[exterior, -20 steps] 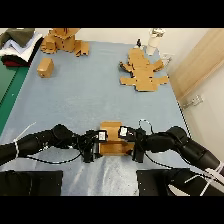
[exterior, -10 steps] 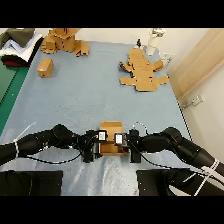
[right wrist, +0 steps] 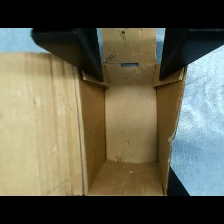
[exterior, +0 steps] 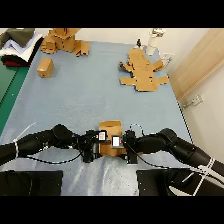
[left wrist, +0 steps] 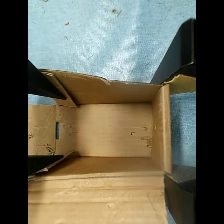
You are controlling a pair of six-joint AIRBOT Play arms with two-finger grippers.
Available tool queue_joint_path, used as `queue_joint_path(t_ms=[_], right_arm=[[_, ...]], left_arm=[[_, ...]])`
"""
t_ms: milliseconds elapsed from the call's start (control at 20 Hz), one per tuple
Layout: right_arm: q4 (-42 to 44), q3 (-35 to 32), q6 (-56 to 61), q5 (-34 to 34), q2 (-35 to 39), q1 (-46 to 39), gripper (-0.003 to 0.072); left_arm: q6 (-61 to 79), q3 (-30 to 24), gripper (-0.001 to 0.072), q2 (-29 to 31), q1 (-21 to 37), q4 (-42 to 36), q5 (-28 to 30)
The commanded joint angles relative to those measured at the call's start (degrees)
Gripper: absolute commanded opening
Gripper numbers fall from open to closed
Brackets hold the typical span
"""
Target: Fold the box.
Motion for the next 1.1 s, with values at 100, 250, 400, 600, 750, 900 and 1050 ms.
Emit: queue_joint_path(t_ms=[100, 250, 400, 600, 750, 900, 1050], right_arm=[[0.5, 0.0, -0.1, -0.3, -0.9, 0.2, 0.0608], [-4.1, 0.5, 2.8, -1.1, -0.7, 0.2, 0.0592], [-24.8, 4.9, 24.2, -8.3, 1.4, 0.2, 0.0305], [-52.3, 8.8, 52.8, -19.5, 4.3, -0.3, 0.009], [-58.5, 9.1, 72.9, -29.1, 5.7, -2.1, 0.0003], [-42.2, 8.5, 79.0, -32.1, 4.6, -10.1, 0.0003], [-24.9, 6.7, 78.8, -26.6, 4.4, -14.0, 0.0003]], left_arm=[[-0.1, 0.0, 0.0477, 0.0, 0.0, -0.1, 0.0], [-0.1, 0.0, 0.0477, 0.0, 0.0, -0.1, 0.0], [-0.1, 0.0, 0.0477, 0.0, 0.0, -0.1, 0.0], [-0.1, 0.0, 0.0477, 0.0, 0.0, -0.1, 0.0], [-0.1, 0.0, 0.0477, 0.0, 0.0, -0.1, 0.0], [-0.1, 0.0, 0.0477, 0.0, 0.0, -0.1, 0.1], [-0.1, 0.0, 0.0477, 0.0, 0.0, -0.1, 0.0]])
